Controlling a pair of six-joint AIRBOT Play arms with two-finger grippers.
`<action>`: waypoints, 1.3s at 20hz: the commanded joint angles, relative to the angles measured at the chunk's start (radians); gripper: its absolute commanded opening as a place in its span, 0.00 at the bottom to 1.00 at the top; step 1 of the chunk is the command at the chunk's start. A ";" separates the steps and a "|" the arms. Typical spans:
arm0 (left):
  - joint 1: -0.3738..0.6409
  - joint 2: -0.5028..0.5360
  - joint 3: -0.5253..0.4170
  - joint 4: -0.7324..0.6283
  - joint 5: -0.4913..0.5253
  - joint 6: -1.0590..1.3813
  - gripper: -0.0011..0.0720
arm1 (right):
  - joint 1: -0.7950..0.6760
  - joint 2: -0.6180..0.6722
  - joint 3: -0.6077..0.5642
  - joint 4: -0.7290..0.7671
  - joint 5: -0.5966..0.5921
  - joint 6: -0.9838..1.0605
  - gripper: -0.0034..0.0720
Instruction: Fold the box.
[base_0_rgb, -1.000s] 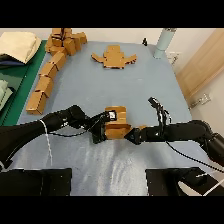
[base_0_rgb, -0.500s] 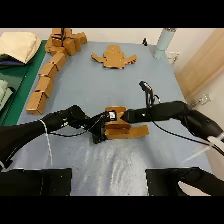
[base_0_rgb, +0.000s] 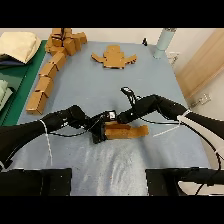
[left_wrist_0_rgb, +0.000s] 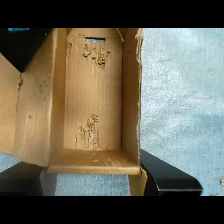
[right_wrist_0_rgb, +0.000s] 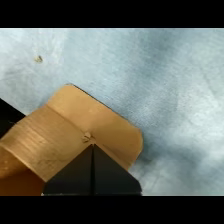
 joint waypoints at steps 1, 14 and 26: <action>0.000 0.000 0.000 0.000 0.000 0.000 0.73 | 0.000 -0.031 0.007 -0.015 -0.039 -0.052 0.05; 0.000 0.000 0.000 0.000 0.000 0.000 0.73 | 0.019 0.504 -0.145 -0.124 -0.212 -0.163 0.05; 0.000 0.000 0.000 0.000 0.000 0.000 0.73 | 0.067 0.496 -0.410 -0.332 0.200 -0.702 0.84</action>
